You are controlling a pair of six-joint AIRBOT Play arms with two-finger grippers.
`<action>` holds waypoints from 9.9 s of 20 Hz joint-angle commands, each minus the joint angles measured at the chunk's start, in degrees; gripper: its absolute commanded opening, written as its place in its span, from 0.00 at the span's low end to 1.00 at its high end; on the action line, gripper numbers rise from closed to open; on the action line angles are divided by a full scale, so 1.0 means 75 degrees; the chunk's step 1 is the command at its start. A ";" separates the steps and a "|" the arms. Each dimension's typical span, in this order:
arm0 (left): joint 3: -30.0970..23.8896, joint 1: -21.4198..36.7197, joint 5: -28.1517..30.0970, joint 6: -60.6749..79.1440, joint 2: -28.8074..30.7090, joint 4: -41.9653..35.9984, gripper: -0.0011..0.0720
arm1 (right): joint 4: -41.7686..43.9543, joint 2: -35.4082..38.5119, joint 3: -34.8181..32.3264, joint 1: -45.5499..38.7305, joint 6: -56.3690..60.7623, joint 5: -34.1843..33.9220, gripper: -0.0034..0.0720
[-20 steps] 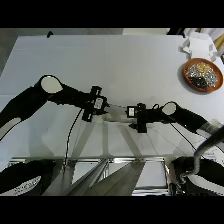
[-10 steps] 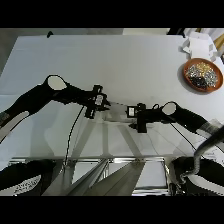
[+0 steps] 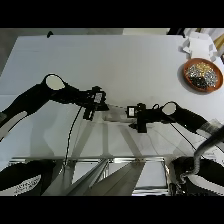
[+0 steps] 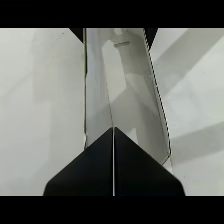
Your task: Fold the box and place the chain.
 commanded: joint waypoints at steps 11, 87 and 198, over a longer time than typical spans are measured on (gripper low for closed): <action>0.0003 0.0154 -0.0493 -0.2871 0.0664 0.1786 0.03 | 0.0003 0.0006 -0.0003 0.0003 -0.0032 -0.0052 0.57; 0.0003 -0.0079 0.1285 -0.0198 -0.1218 -0.0379 0.64 | -0.0501 0.0012 -0.0003 0.0003 0.0487 0.0090 0.57; 0.0003 -0.0154 0.1285 -0.0603 -0.1693 -0.0609 0.03 | 0.0781 0.0052 -0.0029 -0.1958 -0.0507 0.1422 0.98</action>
